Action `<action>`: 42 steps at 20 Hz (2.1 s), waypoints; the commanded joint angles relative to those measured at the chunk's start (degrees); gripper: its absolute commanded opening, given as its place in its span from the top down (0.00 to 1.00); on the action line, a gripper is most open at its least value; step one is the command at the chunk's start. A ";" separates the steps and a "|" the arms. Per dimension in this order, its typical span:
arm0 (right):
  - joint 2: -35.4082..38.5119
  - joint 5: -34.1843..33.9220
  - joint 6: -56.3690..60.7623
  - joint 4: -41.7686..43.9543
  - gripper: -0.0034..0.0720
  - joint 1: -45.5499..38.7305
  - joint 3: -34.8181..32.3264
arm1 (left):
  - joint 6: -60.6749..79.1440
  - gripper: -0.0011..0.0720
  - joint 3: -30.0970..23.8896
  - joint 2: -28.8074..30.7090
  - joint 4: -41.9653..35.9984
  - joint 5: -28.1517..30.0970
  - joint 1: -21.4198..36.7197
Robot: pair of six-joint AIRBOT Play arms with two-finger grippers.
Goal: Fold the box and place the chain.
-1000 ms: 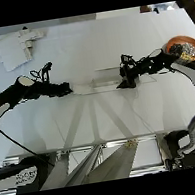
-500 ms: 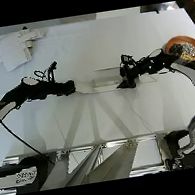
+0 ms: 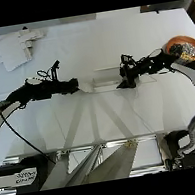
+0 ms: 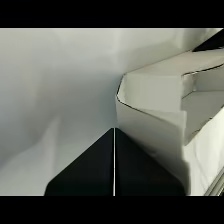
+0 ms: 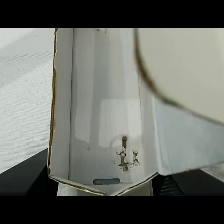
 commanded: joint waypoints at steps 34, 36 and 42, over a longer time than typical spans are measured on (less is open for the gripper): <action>-0.02 0.04 0.00 0.02 0.27 0.02 0.07 | -6.99 0.48 7.85 0.22 12.90 8.76 -12.39; -0.02 0.02 0.00 0.02 0.27 0.02 0.07 | -9.01 0.48 7.87 0.22 12.92 10.25 -12.90; -0.02 0.04 0.00 0.02 0.27 0.02 0.07 | -11.32 0.49 9.42 -0.44 13.40 13.51 -14.03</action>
